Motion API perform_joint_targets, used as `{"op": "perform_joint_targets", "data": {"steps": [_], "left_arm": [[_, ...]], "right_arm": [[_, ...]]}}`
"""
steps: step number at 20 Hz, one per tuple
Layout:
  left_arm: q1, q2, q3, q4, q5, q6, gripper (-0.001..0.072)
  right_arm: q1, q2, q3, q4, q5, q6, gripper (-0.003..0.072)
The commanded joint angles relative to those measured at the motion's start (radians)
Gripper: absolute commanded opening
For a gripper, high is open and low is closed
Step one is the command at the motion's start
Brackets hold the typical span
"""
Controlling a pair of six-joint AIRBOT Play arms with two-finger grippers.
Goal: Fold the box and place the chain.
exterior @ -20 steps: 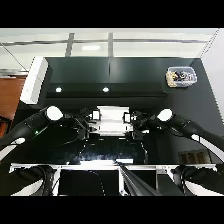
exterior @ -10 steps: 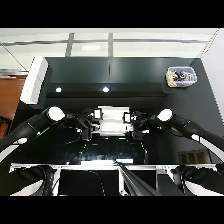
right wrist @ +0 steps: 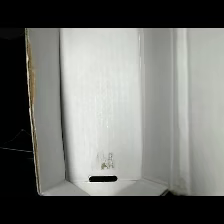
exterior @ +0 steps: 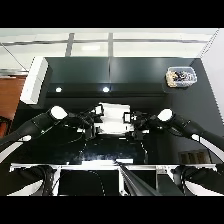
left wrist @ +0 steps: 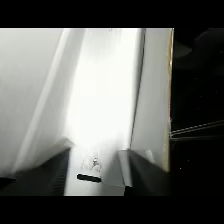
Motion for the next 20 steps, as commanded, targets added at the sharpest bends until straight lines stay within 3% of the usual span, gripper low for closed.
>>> {"op": "perform_joint_targets", "data": {"steps": [1,2,4,5,6,7,10,12,14,17,18,20], "left_arm": [[0.0,-0.003,0.0,-0.005,-0.001,0.0,0.0495],[0.0,-0.003,0.0,-0.005,-0.001,0.0,0.049],[0.0,-0.002,0.001,-0.002,-0.001,0.0,0.0255],[0.0,0.002,0.001,-0.001,-0.003,0.0,0.0254],[0.002,0.012,0.005,0.017,-0.014,-0.009,0.0189],[0.004,0.029,0.016,0.07,-0.023,-0.041,0.0026],[0.056,0.121,0.051,0.313,-0.027,-0.36,0.0024],[0.14,0.197,0.066,0.606,-0.019,-0.766,0.0024],[0.254,0.242,0.067,0.808,-0.068,-1.088,0.0026],[0.42,0.242,0.056,0.763,-0.152,-1.378,0.0025],[0.463,0.233,0.035,0.678,-0.16,-1.522,0.0026],[0.518,0.185,-0.005,0.436,-0.224,-1.511,0.0026]], "right_arm": [[0.0,0.0,0.0,0.0,0.0,0.0,0.0127],[0.0,0.0,0.0,0.0,0.0,0.0,0.0127],[0.0,0.0,0.0,0.0,0.0,0.0,0.0127],[0.0,0.0,0.0,0.0,0.0,0.0,0.0127],[0.0,0.0,0.0,0.0,0.0,0.0,0.0127],[0.0,0.0,0.0,0.001,0.0,0.0,0.0127],[0.0,0.0,0.0,0.0,0.0,0.0,0.0127],[0.0,0.0,0.0,0.0,0.0,0.0,0.0127],[0.0,0.0,0.0,0.0,0.0,0.0,0.0127],[0.0,0.0,0.0,0.0,0.0,0.0,0.0127],[0.0,0.0,0.0,0.0,0.0,0.0,0.0127],[0.0,0.0,0.0,0.0,0.0,0.0,0.0127]]}}
